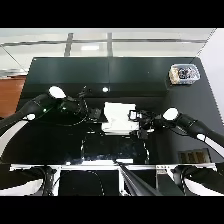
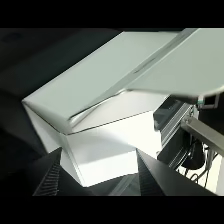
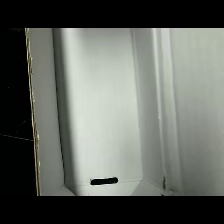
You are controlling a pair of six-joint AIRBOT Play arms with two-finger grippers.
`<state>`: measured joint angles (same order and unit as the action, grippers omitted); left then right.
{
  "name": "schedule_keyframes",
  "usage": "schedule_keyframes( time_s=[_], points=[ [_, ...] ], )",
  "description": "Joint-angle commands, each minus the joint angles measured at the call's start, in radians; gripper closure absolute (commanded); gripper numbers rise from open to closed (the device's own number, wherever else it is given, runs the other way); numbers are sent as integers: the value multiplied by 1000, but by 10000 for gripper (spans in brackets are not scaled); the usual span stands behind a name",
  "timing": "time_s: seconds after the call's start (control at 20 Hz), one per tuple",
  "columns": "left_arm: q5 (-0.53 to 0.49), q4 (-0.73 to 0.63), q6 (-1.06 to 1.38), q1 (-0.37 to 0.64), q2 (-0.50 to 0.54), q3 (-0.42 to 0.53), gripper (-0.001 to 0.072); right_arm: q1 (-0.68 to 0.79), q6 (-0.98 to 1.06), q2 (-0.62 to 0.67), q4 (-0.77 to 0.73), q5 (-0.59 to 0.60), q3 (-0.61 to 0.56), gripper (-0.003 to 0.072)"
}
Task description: Fold the box and place the chain.
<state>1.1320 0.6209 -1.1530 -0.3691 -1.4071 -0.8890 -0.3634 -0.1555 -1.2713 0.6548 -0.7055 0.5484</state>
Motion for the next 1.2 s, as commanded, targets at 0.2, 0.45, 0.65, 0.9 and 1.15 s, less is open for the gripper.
schedule_keyframes(
  time_s=[0.2,0.45,0.65,0.9,1.15],
  points=[
    [-19,179,-272,-65,0,-37,194,0,0,0,0,0,0,549],
    [-172,206,-355,-177,0,-37,195,0,0,0,0,0,0,549],
    [-191,396,-573,-226,0,-38,195,0,0,0,0,0,0,549],
    [-209,556,-734,-272,-5,-52,211,0,0,0,0,0,0,549],
    [-34,855,-932,-372,-85,-223,211,0,0,0,0,0,0,550]
  ],
)
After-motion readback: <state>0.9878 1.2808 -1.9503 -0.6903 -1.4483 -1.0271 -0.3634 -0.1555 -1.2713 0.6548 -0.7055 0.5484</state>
